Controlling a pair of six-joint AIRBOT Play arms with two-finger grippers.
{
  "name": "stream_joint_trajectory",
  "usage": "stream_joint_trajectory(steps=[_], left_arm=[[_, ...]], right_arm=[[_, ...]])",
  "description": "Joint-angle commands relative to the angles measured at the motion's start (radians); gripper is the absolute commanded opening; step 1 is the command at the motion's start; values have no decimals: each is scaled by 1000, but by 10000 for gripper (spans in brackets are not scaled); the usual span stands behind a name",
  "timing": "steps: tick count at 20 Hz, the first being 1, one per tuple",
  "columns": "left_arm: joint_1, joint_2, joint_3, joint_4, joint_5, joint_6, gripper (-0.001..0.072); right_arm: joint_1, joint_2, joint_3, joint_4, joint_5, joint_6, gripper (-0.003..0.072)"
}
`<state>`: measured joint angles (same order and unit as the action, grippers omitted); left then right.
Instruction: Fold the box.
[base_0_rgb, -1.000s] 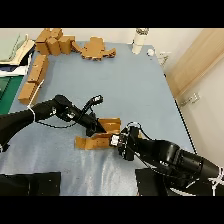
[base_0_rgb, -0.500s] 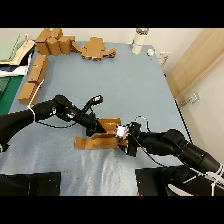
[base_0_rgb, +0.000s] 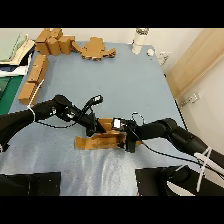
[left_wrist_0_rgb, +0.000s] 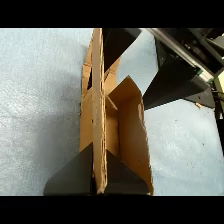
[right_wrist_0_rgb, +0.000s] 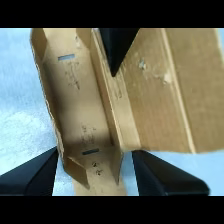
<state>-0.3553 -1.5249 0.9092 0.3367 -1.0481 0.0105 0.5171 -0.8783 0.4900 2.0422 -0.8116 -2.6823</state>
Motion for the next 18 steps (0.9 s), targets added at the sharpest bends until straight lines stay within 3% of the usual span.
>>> stream_joint_trajectory(steps=[1,18], left_arm=[[0,0,0,0,0,0,13],[0,0,0,0,0,0,13]], right_arm=[[-25,-77,34,34,-61,-50,712],[-25,-87,34,6,-64,-48,700]])
